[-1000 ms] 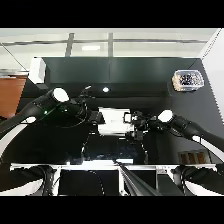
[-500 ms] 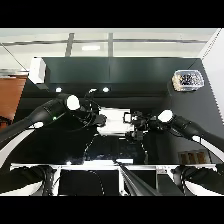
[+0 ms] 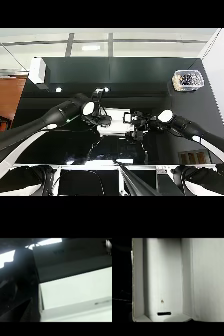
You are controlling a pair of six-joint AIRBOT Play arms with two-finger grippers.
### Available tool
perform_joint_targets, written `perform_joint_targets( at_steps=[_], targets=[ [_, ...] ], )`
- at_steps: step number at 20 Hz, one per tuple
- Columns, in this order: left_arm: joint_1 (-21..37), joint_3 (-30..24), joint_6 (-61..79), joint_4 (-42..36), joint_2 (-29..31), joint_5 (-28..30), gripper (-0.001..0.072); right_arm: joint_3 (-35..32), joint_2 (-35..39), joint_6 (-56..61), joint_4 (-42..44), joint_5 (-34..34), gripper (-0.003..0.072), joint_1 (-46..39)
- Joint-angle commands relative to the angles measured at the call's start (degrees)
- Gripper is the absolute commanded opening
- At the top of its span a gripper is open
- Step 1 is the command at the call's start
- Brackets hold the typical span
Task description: Fold the box and place the chain.
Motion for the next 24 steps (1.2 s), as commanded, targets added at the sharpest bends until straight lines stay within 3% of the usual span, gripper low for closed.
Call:
perform_joint_targets(
  at_steps=[1,6,7,8,10,11,12,14,15,17,19,20,21,22,24],
  targets=[
    [-2.73,2.43,-7.76,3.50,-2.60,-2.82,0.0484,0.02,-0.04,0.00,0.00,0.02,0.0427,0.07],
    [-2.84,2.40,-11.54,3.52,-3.28,-4.74,0.0482,0.02,-0.04,0.00,-0.02,0.04,0.0428,0.07],
    [-2.71,2.40,-11.54,3.43,-3.28,-5.05,0.0443,0.02,-0.04,-0.02,-0.02,0.04,0.0427,0.07],
    [-2.67,2.40,-11.52,3.50,-3.28,-5.70,0.0348,0.02,-0.04,0.00,0.00,0.04,0.0427,0.04],
    [-2.69,2.40,-11.52,3.50,-3.28,-6.49,0.0314,0.02,-0.04,0.00,0.00,0.04,0.0428,0.04],
    [-2.69,2.40,-11.52,3.50,-3.28,-6.47,0.0190,0.02,-0.04,0.00,0.00,0.04,0.0428,0.04],
    [-2.69,2.40,-11.52,3.50,-3.28,-6.32,0.0142,0.02,-0.04,0.00,0.00,0.04,0.0428,0.04],
    [-2.69,2.40,-11.54,3.48,-3.28,-6.21,0.0122,0.02,-0.04,0.00,0.00,0.04,0.0428,0.04],
    [-2.69,2.43,-11.54,3.50,-3.28,-6.08,0.0059,0.02,-0.04,0.00,0.00,0.04,0.0428,0.04],
    [-2.69,2.43,-11.52,3.48,-3.28,-5.44,0.0027,0.02,-0.04,-0.02,0.00,0.04,0.0428,0.04],
    [-2.69,2.43,-11.54,3.48,-3.28,-5.35,0.0034,0.02,-0.04,-0.02,-0.02,0.04,0.0428,0.07],
    [-2.67,2.43,-11.54,3.45,-3.28,-5.46,0.0149,0.02,-0.04,-0.02,0.00,0.04,0.0428,0.07],
    [-2.64,2.43,-11.58,3.48,-3.28,-5.95,0.0338,0.02,-0.04,0.00,-0.02,0.04,0.0428,0.07],
    [-2.64,2.43,-11.74,3.65,-3.28,-6.58,0.0432,0.02,-0.04,0.00,-0.02,0.04,0.0428,0.04],
    [-2.64,2.43,-11.93,4.37,-3.28,-6.91,0.0409,0.02,-0.04,-0.02,-0.02,0.04,0.0427,0.07]
  ],
)
